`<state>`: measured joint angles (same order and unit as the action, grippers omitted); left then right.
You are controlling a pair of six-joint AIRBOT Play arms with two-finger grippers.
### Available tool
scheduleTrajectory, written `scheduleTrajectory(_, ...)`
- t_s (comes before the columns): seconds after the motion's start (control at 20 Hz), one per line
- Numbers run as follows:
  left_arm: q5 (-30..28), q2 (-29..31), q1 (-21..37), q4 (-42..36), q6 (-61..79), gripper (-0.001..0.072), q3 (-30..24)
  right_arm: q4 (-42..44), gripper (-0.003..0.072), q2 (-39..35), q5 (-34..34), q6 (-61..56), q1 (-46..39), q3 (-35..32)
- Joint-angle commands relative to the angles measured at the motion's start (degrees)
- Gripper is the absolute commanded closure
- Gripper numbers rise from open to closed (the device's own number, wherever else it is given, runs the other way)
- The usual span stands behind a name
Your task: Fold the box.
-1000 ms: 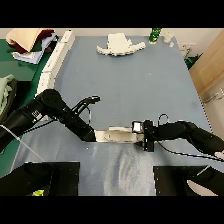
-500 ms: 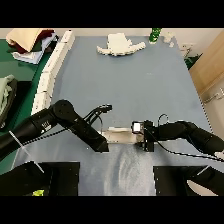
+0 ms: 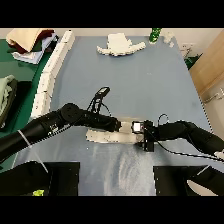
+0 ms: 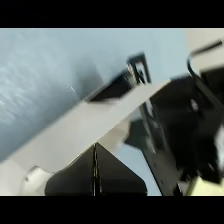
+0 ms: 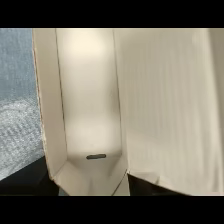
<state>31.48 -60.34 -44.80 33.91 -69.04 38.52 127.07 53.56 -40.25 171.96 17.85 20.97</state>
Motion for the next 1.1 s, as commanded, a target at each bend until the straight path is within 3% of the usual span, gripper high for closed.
scheduleTrajectory(0.0, -7.0, -4.7, 0.3, -0.4, -0.6, 0.0698, 0.0, 0.0, 0.0175, 0.0, -0.3, 0.0, 0.0, 0.0)
scheduleTrajectory(0.75, -3.0, -12.7, 2.4, -0.3, -2.8, 0.0698, 0.8, -0.2, 0.0175, 0.0, -0.3, 0.0, 0.0, 0.0)
scheduleTrajectory(1.05, 9.0, -8.8, 14.6, 4.1, 1.7, 0.0698, 4.5, -0.2, 0.0175, 0.0, -0.3, 0.0, 0.0, 0.0)
